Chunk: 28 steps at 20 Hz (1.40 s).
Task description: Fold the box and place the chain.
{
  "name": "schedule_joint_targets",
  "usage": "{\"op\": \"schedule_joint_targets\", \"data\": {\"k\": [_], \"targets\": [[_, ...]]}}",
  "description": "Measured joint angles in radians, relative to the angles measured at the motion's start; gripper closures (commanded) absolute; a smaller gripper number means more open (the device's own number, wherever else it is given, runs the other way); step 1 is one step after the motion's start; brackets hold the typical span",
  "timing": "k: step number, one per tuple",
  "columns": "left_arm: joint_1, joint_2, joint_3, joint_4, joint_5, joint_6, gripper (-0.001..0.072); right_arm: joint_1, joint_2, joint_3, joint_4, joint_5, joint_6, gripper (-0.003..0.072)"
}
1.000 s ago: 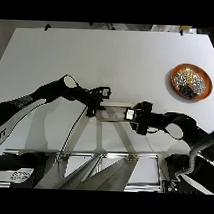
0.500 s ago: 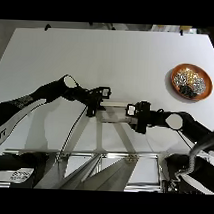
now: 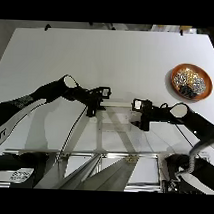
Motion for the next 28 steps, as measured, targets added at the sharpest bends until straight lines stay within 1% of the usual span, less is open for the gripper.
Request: {"op": "schedule_joint_targets", "data": {"k": [2,3,6,8,9,12,16,19,22,28], "targets": [[0.0,0.0,0.0,0.0,0.0,0.0,0.0699,-0.006,-0.011,0.001,0.02,0.01,-0.037,0.0013],[0.0,0.0,0.0,0.0,0.0,0.0,0.0699,-0.008,-0.012,0.001,0.015,0.021,-0.047,0.0046],[0.0,0.0,0.0,0.0,0.0,0.0,0.0699,-0.01,0.026,-0.004,-0.072,0.043,-0.007,0.0046],[0.0,0.0,0.0,0.0,0.0,0.0,0.0699,-0.007,0.08,-0.017,-0.13,0.049,0.059,0.0039],[0.0,0.0,0.0,0.0,0.0,0.0,0.0699,0.003,0.115,-0.027,-0.156,0.05,0.095,0.0006],[0.0,0.0,0.0,0.001,-0.002,0.0,0.0699,0.085,0.215,-0.057,-0.211,0.051,0.188,-0.0009],[-0.001,0.0,0.0,0.001,-0.005,0.0,0.0699,0.252,0.278,-0.075,-0.268,-0.006,0.307,-0.0011],[-0.001,0.0,0.0,0.0,-0.003,0.0,0.0699,0.327,0.292,-0.082,-0.318,-0.037,0.369,-0.0011],[-0.001,0.0,0.0,0.0,-0.002,0.0,0.0699,0.349,0.319,-0.084,-0.359,-0.053,0.399,-0.001],[-0.001,0.0,0.0,0.001,0.0,0.0,0.0699,0.353,0.386,-0.084,-0.373,-0.093,0.415,-0.0009]]}}
